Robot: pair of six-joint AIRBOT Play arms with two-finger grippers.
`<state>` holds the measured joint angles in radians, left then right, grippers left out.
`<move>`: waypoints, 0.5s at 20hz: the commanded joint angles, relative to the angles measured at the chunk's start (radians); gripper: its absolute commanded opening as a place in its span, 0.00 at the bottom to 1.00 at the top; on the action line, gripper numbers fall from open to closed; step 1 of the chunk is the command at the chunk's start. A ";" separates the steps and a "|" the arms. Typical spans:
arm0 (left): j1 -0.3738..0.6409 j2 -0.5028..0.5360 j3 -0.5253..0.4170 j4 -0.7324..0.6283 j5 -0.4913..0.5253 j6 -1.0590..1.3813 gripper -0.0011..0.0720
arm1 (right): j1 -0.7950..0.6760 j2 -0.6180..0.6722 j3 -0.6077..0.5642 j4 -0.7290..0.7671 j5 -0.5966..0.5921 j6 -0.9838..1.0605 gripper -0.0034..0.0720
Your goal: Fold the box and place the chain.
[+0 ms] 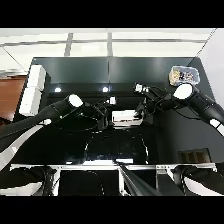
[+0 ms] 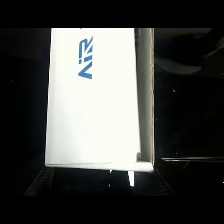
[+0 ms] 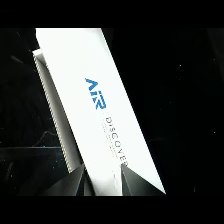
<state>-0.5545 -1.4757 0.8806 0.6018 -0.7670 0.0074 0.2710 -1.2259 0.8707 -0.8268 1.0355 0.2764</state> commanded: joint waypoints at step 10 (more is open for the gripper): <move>0.000 0.000 0.000 0.015 0.000 0.000 0.54 | 0.017 -0.011 0.000 -0.021 0.021 0.024 0.49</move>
